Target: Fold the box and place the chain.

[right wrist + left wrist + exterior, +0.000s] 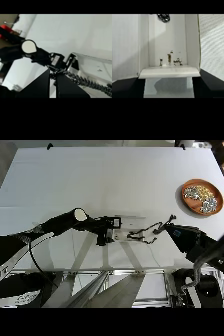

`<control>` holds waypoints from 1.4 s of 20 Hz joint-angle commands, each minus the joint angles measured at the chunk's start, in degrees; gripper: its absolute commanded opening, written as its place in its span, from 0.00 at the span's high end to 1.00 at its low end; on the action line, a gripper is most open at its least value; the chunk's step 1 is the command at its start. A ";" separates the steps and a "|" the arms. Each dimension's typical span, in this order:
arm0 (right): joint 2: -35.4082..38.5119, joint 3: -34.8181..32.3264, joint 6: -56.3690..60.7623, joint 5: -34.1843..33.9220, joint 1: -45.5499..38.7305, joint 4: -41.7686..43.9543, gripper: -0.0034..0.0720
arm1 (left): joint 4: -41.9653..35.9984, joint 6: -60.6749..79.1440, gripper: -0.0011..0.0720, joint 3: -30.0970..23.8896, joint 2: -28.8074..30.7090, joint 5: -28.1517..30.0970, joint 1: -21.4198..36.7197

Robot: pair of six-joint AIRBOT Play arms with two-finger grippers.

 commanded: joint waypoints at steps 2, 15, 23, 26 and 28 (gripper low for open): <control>-0.17 -2.97 -3.87 -3.67 0.07 2.78 0.93 | 0.00 0.02 0.64 -0.02 0.00 0.02 -0.04; -30.38 -9.05 -22.16 -2.75 0.09 2.97 0.93 | 0.02 0.02 0.64 -0.02 0.02 0.02 -0.02; -41.29 7.82 -12.57 1.90 13.05 -13.16 0.93 | 0.02 0.02 0.64 -0.02 0.00 0.02 -0.04; -44.28 11.17 -5.49 2.97 19.85 -22.58 0.93 | 0.00 0.02 0.64 -0.02 0.00 0.02 -0.04; -48.04 11.43 -3.17 2.54 24.94 -25.14 0.93 | 0.00 0.02 0.64 -0.02 0.00 0.02 -0.04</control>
